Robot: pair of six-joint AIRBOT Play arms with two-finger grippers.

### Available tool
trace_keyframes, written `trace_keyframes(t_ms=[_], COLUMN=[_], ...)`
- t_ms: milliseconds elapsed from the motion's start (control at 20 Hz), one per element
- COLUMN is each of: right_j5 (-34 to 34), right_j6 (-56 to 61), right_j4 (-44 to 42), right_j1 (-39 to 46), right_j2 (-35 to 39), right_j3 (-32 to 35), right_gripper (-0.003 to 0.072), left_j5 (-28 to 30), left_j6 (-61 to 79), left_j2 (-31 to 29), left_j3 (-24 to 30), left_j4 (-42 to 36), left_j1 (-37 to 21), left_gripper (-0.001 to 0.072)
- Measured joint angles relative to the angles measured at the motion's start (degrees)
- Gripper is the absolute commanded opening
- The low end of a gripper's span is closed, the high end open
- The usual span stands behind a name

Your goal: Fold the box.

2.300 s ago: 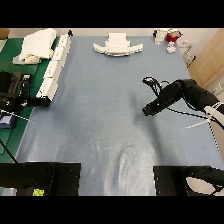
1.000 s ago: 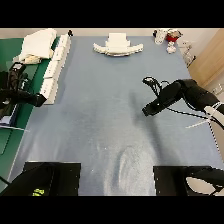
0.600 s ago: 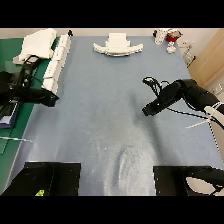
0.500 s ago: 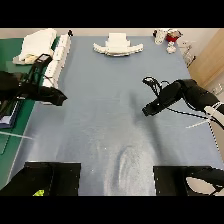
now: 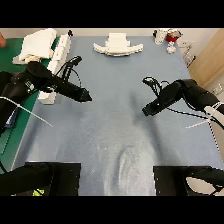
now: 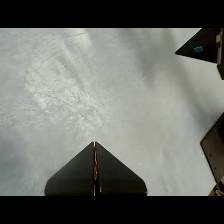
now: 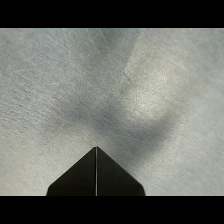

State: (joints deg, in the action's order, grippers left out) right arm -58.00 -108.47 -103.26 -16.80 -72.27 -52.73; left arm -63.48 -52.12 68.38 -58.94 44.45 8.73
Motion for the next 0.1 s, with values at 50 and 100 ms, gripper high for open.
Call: trace_keyframes(t_ms=[50, 100], right_j5=[0.0, 0.0], right_j6=[0.0, 0.0], right_j4=[0.0, 0.0], right_j1=[0.0, 0.0], right_j2=[0.0, 0.0], right_j3=[0.0, 0.0], right_gripper=[0.0004, 0.0004], left_j5=[0.0, 0.0], left_j6=[-0.1, -0.2], left_j2=[0.5, 0.8], left_j3=[-0.1, -0.1], left_j4=[-0.3, -0.6], left_j1=[0.1, 0.2], left_gripper=[0.0017, 0.0017])
